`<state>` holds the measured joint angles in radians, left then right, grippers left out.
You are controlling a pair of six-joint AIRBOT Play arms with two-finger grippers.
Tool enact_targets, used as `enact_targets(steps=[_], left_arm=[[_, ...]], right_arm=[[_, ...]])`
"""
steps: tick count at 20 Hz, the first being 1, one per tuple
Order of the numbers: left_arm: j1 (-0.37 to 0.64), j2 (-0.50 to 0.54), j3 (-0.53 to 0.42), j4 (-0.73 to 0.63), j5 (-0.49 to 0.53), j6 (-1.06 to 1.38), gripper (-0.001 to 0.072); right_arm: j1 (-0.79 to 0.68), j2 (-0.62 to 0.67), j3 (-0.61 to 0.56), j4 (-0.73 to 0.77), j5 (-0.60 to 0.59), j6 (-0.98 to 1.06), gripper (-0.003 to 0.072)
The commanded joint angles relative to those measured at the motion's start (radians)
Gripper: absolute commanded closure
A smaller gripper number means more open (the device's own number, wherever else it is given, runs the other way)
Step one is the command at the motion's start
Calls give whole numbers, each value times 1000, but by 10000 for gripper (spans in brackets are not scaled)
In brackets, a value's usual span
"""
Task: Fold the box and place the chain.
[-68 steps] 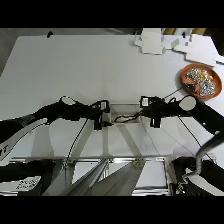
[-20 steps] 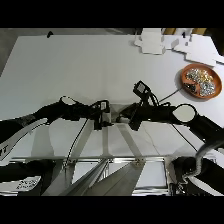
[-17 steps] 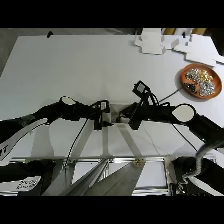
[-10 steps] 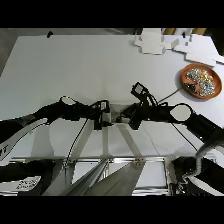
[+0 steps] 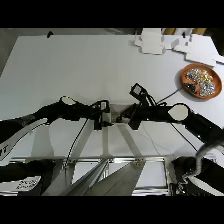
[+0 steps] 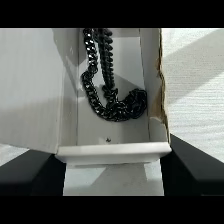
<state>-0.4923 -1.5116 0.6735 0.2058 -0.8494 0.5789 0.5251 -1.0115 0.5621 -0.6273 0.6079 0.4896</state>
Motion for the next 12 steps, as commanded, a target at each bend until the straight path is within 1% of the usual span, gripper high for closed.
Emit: enact_targets(steps=[1,2,4,7,9,10,12], left_arm=[[-1,0,0,0,0,0,367],[-1,0,0,0,0,0,367],[-1,0,0,0,0,0,367],[-1,0,0,0,0,0,367],[-1,0,0,0,0,0,367],[-1,0,0,0,0,0,367],[-1,0,0,0,0,0,367]], right_arm=[[0,-2,0,-1,1,0,560],[0,-2,0,-1,1,0,553],[0,-2,0,-1,1,0,434],[-16,14,10,-3,17,1,435],[-79,50,17,-16,58,2,449],[-127,76,18,-32,96,3,471],[-227,117,18,-103,205,-2,481]])
